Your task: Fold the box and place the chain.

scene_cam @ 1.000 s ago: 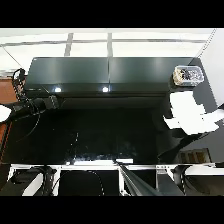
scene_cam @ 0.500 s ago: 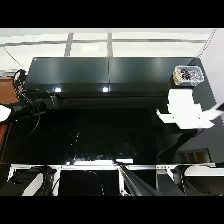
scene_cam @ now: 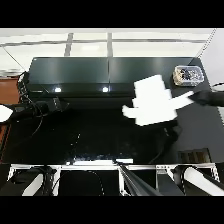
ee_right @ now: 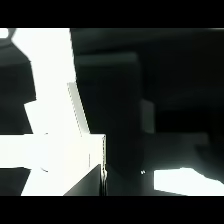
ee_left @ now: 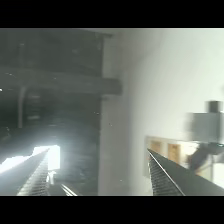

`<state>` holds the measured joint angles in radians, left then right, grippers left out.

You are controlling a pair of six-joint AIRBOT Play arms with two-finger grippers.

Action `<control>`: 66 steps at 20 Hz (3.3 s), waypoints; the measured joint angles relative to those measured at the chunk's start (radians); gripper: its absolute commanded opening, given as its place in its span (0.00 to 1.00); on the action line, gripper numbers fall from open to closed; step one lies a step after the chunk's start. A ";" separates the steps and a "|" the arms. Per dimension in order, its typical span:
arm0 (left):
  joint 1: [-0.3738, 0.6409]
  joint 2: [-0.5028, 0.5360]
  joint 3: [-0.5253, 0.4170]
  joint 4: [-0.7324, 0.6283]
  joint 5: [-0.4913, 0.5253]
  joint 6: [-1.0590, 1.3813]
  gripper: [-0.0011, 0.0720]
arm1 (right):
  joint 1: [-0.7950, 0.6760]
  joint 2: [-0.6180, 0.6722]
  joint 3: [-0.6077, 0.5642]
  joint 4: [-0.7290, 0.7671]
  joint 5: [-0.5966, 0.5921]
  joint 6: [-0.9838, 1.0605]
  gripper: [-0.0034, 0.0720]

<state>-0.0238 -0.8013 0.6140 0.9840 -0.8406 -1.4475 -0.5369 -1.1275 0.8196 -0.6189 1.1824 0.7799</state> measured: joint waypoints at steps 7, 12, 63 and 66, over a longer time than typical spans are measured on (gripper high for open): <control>-0.177 -0.163 0.016 -0.130 0.071 0.048 0.95 | 0.546 0.169 -0.394 0.256 -0.478 -0.020 0.07; -0.130 -0.472 0.127 -0.431 -0.027 0.275 0.95 | 0.761 0.185 -0.453 0.296 -0.651 -0.021 0.07; -0.386 -0.692 0.357 -0.183 -0.101 1.340 0.05 | 0.856 0.134 -0.188 -0.314 -0.374 -0.605 0.95; -0.393 -0.694 0.360 -0.179 -0.090 1.363 0.05 | 0.925 0.095 -0.209 -0.324 -0.366 -0.677 0.95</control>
<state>-0.4171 -1.4956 0.9741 0.8047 -0.9306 -0.0845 0.3885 -1.0328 0.6102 -0.9432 0.8165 0.1028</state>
